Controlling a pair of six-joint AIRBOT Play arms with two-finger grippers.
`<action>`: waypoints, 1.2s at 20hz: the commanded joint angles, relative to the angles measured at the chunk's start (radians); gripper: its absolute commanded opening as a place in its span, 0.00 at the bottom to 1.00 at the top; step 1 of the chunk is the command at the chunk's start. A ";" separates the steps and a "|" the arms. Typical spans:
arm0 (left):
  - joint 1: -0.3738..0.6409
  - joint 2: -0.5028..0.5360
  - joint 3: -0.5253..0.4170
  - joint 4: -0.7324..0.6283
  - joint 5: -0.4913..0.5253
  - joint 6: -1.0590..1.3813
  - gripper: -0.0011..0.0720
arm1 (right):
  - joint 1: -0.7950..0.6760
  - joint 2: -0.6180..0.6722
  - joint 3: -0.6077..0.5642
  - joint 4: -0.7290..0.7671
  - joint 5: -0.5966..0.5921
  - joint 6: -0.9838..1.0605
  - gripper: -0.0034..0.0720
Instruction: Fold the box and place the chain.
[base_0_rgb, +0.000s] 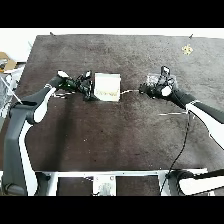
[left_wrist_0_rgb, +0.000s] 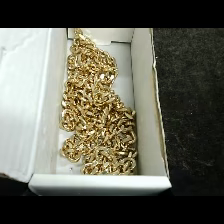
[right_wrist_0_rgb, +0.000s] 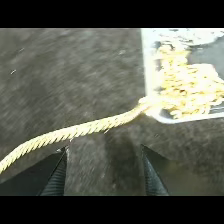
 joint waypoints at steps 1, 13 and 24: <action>0.001 0.000 0.001 0.000 0.000 0.000 0.58 | 0.000 -0.034 -0.005 0.042 -0.106 0.025 0.71; 0.001 0.000 0.001 0.000 0.000 0.000 0.58 | 0.047 -0.059 -0.004 0.159 -0.258 0.026 0.07; 0.001 0.000 0.001 0.000 0.000 0.000 0.58 | 0.216 0.337 -0.004 -0.030 -0.323 0.017 0.05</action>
